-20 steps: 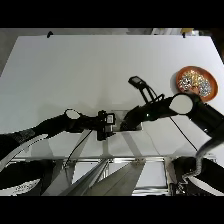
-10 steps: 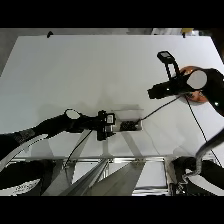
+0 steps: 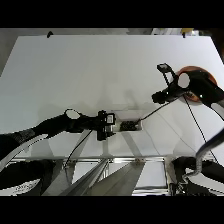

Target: Fold the box and place the chain.

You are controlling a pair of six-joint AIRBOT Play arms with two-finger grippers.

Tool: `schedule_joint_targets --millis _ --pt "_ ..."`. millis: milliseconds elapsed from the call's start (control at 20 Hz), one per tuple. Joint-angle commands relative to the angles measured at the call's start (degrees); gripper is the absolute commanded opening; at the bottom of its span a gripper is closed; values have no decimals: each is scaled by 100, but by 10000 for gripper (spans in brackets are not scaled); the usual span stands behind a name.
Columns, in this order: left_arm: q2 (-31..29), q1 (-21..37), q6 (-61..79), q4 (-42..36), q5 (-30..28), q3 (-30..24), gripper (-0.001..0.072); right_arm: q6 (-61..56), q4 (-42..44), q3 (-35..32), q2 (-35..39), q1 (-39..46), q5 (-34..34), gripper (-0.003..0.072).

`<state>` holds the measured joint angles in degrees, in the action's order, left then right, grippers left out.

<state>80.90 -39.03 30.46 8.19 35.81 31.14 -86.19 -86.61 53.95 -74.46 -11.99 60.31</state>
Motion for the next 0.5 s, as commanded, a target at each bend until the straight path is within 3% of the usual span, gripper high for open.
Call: schedule_joint_targets --millis 0,150,250,450 --pt "-2 0 2 0 0 0 170 -382 -153 -17 -85 9 35 350" --pt "-2 0 2 0 0 0 170 -385 -170 -52 -164 9 120 355" --pt "-2 0 2 0 0 0 170 -439 -190 -162 -229 9 160 406" --pt "-2 0 2 0 0 0 170 -682 -190 -382 -361 9 140 406"
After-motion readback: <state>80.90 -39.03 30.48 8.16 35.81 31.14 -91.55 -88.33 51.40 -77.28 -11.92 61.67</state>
